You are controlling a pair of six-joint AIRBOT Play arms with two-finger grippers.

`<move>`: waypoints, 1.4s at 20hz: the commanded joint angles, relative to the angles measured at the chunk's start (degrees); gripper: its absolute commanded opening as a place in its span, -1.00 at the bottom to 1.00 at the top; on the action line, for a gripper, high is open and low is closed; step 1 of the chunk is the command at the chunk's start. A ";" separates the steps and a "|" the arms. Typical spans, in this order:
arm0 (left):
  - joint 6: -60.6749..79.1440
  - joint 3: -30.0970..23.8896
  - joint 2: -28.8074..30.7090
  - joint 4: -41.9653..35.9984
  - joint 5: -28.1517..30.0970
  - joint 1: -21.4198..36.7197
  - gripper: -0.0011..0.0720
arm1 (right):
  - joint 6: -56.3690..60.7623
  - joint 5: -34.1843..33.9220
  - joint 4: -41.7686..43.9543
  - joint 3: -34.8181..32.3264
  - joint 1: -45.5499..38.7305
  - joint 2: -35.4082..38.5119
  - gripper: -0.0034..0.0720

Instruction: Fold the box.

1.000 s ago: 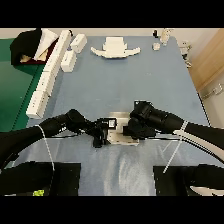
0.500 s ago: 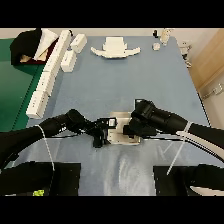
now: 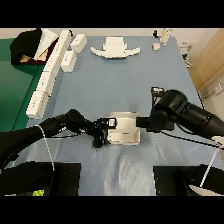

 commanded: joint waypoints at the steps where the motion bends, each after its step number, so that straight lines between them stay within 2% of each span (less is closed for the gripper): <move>1: 0.00 0.02 0.02 0.02 0.02 0.02 0.24 | -11.08 0.37 3.78 -1.31 -10.40 0.59 -0.91; 6: 0.00 0.02 0.02 0.02 0.02 0.02 0.24 | -40.02 13.40 30.34 -2.27 -30.14 -7.19 -0.91; 8: 0.00 0.02 0.02 0.02 0.02 0.02 0.24 | -53.33 13.79 44.57 -2.16 -36.20 -11.96 -0.91; 10: 0.00 0.02 0.02 0.02 0.02 0.02 0.24 | -64.61 11.80 56.19 -2.03 -39.67 -16.61 -0.91; 14: 0.00 0.02 0.02 0.02 0.02 0.02 0.24 | -82.99 -2.71 71.32 -0.37 -39.71 -25.16 -0.91; 19: 0.00 0.02 0.02 0.02 0.02 0.02 0.24 | -89.59 -10.88 71.43 -0.31 -38.73 -26.47 -0.91; 21: 0.00 0.02 0.02 0.02 0.02 0.02 0.24 | -91.91 -11.30 69.94 -0.90 -38.32 -25.73 -0.91; 25: 0.00 0.02 0.02 0.02 0.04 0.02 0.24 | -94.57 -3.39 65.99 -4.68 -33.44 -20.46 -0.90; 28: -0.02 0.02 0.02 0.04 0.02 0.02 0.24 | -97.15 7.15 61.11 -9.22 -27.71 -13.97 -0.91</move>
